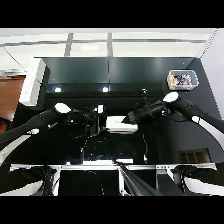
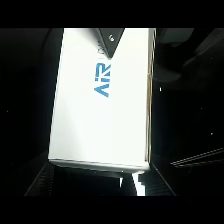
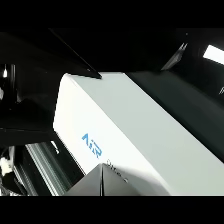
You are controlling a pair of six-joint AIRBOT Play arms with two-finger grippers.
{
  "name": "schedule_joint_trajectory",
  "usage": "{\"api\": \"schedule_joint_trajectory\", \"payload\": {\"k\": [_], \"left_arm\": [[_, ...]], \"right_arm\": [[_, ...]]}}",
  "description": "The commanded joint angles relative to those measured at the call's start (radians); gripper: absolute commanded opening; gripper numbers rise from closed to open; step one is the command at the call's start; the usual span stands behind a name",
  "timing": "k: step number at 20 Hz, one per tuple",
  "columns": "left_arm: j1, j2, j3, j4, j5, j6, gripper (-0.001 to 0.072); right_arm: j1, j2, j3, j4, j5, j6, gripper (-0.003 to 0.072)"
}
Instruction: Fold the box and place the chain.
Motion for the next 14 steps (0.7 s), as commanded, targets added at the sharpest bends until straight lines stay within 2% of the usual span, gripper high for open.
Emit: {"api": "schedule_joint_trajectory", "payload": {"k": [1, 7, 8, 9, 10, 12, 14], "left_arm": [[0.0, 0.0, 0.001, 0.001, 0.0, 0.002, 0.0344], [0.0, 0.0, 0.001, 0.0, 0.0, 0.002, 0.0348], [0.002, 0.002, 0.001, 0.002, 0.0, -0.009, 0.0384], [0.002, 0.007, 0.002, 0.001, -0.001, -0.013, 0.0602], [0.002, 0.019, 0.003, 0.002, 0.0, -0.034, 0.071], [0.005, 0.072, 0.011, 0.04, -0.011, -0.101, 0.0711], [0.006, 0.144, 0.029, 0.1, -0.071, -0.184, 0.0711]], "right_arm": [[-0.024, 0.029, 0.074, 0.028, 0.095, -0.023, 0.0016], [-0.159, 0.148, 0.127, 0.001, 0.081, -0.027, 0.0016], [-0.183, 0.17, 0.127, -0.034, 0.069, -0.015, 0.0016], [-0.206, 0.189, 0.127, -0.078, 0.06, 0.009, 0.0016], [-0.23, 0.205, 0.127, -0.12, 0.06, 0.033, 0.0016], [-0.274, 0.224, 0.127, -0.182, 0.075, 0.056, 0.0016], [-0.305, 0.225, 0.126, -0.224, 0.095, 0.075, 0.0016]]}}
